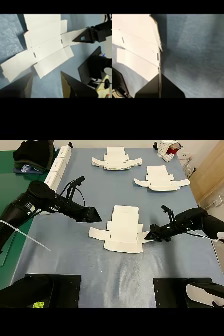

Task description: Fold the box.

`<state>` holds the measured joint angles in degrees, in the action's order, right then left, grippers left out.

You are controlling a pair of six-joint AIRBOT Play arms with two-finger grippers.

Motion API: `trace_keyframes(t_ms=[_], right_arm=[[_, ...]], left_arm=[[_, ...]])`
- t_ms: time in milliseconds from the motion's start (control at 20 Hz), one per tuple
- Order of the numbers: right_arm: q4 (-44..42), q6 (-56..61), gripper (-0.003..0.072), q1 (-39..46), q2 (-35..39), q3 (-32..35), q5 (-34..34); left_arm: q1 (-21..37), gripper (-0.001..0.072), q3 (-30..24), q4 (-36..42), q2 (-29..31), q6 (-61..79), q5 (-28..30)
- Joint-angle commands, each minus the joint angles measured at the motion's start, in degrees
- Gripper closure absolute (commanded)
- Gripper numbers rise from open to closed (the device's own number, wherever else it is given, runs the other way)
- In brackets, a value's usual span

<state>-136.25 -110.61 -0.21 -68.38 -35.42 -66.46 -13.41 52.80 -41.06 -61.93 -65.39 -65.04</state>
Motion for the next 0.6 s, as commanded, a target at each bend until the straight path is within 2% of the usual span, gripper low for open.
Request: trace_keyframes(t_ms=[0,150,300,450,550], right_arm=[[-0.1,-3.8,0.0684,-3.0,0.6,-1.1,0.2],[-0.2,-6.4,0.0684,-7.5,4.6,2.7,1.6],[-0.1,-6.5,0.0684,-12.4,13.0,9.9,8.0],[0.1,-6.4,0.0684,-14.7,19.9,14.6,12.2],[0.2,-6.4,0.0684,-14.9,21.0,15.7,12.2]], left_arm=[[2.4,0.02,0.1,0.0,0.0,0.0,-0.2],[8.6,0.0199,0.0,0.4,0.0,0.0,-3.0],[13.3,0.0198,-0.1,0.4,-0.7,0.8,-6.3],[13.6,0.0198,-0.2,0.6,-3.5,2.4,-7.5],[12.3,0.0197,-0.9,2.9,-6.6,5.4,-7.7]])
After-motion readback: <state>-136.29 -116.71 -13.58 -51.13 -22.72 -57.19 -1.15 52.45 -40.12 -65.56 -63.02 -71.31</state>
